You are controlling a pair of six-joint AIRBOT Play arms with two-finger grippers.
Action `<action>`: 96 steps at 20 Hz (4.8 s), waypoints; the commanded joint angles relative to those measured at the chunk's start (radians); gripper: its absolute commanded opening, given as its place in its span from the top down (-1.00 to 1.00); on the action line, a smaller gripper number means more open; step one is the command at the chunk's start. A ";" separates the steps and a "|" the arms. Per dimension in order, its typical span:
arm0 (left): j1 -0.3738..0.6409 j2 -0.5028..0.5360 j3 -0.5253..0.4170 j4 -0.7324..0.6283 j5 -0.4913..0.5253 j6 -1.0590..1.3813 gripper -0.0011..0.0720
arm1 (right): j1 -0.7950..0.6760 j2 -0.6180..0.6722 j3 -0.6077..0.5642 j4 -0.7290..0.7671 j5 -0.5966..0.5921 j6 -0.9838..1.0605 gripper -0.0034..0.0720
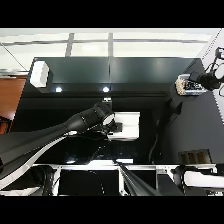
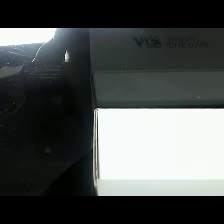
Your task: Fold the box and place the chain.
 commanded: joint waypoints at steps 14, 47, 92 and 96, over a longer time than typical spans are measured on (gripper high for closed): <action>0.000 0.000 0.000 0.000 0.000 -0.001 0.89 | -0.038 -0.252 0.298 0.075 0.183 -0.119 0.87; 0.000 0.000 0.000 0.000 0.000 -0.001 0.89 | 0.248 0.636 -0.117 1.089 0.660 -0.617 0.88; 0.000 0.000 0.000 0.000 0.000 -0.001 0.89 | 0.508 0.497 -0.951 1.009 -0.185 -1.914 -0.94; 0.000 0.000 0.000 0.000 0.000 -0.001 0.89 | 0.553 0.477 -0.951 1.001 -0.228 -1.913 -0.47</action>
